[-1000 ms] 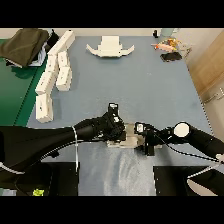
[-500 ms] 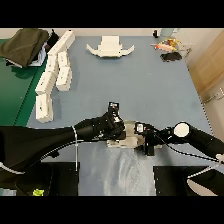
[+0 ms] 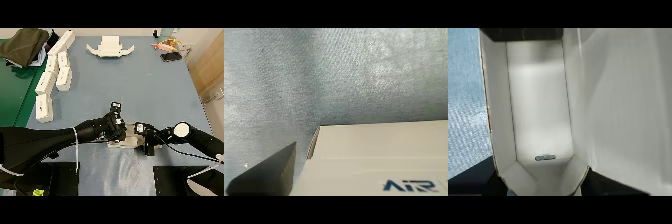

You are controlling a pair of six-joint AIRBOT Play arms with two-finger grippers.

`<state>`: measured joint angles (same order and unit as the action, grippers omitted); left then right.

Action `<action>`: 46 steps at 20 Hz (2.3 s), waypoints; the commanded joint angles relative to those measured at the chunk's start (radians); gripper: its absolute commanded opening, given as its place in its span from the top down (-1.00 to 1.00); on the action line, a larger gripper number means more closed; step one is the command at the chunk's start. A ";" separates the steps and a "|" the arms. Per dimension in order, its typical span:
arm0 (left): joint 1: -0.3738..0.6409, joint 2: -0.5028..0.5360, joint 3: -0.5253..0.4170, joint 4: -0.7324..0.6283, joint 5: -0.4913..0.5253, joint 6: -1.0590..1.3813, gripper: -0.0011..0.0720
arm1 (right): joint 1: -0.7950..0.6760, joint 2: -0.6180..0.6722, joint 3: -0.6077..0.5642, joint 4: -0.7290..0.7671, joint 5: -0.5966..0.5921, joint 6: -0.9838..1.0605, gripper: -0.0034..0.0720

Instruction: Fold the box.

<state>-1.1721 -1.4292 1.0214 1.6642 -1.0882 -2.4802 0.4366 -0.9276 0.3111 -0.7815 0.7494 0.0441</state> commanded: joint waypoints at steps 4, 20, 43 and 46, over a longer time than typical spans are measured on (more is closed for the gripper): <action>-0.019 -0.005 0.000 0.013 0.003 -0.032 0.66 | 0.001 0.000 0.000 0.000 0.000 0.000 -0.45; -0.044 -0.004 0.001 0.078 -0.029 -0.127 -0.53 | 0.001 0.000 0.000 0.000 0.000 0.000 -0.45; -0.002 0.303 0.109 -0.055 -0.491 0.318 0.93 | 0.001 0.000 0.000 0.000 0.000 0.000 -0.45; 0.112 0.388 -0.002 -0.206 -0.304 0.586 0.93 | 0.001 0.000 0.000 0.000 0.000 0.000 -0.45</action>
<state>-1.1355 -1.1000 1.0950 1.5730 -1.5478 -2.1368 0.4377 -0.9276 0.3111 -0.7815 0.7494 0.0437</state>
